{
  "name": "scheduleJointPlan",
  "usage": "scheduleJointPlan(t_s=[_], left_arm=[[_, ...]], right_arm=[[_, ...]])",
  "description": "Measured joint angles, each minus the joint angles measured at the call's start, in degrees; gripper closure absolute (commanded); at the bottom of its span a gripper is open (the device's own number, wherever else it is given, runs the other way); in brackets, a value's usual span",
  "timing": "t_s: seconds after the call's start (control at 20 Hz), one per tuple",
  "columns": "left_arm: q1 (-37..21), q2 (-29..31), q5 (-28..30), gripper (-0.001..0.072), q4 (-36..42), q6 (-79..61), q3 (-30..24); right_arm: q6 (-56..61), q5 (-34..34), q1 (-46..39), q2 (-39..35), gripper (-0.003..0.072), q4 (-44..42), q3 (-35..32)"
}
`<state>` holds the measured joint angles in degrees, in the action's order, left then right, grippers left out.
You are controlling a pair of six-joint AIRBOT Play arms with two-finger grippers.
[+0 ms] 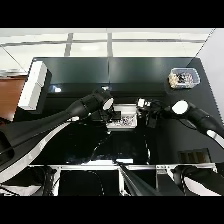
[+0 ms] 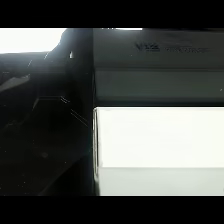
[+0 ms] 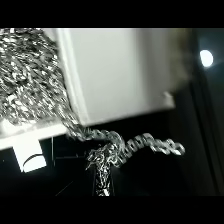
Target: Fold the box and place the chain.
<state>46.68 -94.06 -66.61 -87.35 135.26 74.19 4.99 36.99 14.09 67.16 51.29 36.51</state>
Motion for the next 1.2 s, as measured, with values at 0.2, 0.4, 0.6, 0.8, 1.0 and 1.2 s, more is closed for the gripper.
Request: scheduleJointPlan(t_s=[0.2,0.4,0.6,0.8,1.0,1.2], left_arm=[[0.0,0.0,0.07,0.0681,0.0,-0.02,0.0],[0.0,0.0,0.09,0.0681,0.0,0.0,0.0],[0.0,0.0,0.07,0.0681,0.0,0.0,0.0],[0.0,0.0,0.07,0.0681,0.0,0.0,0.0],[0.0,0.0,0.04,0.0681,0.0,-0.02,0.0],[0.0,0.0,0.04,0.0681,0.0,0.0,0.0]], right_arm=[[18.53,0.9,-0.85,-10.99,0.067,8.76,0.13],[30.99,5.4,-1.09,-23.3,0.067,7.1,3.45],[35.85,8.72,-1.14,-29.88,0.067,-7.32,8.76],[37.51,10.88,-1.03,-29.7,0.067,-21.81,10.54],[39.63,14.47,-0.83,-24.72,0.0669,-26.69,9.86],[42.51,17.94,-0.79,-18.88,0.0668,-24.83,8.09]])
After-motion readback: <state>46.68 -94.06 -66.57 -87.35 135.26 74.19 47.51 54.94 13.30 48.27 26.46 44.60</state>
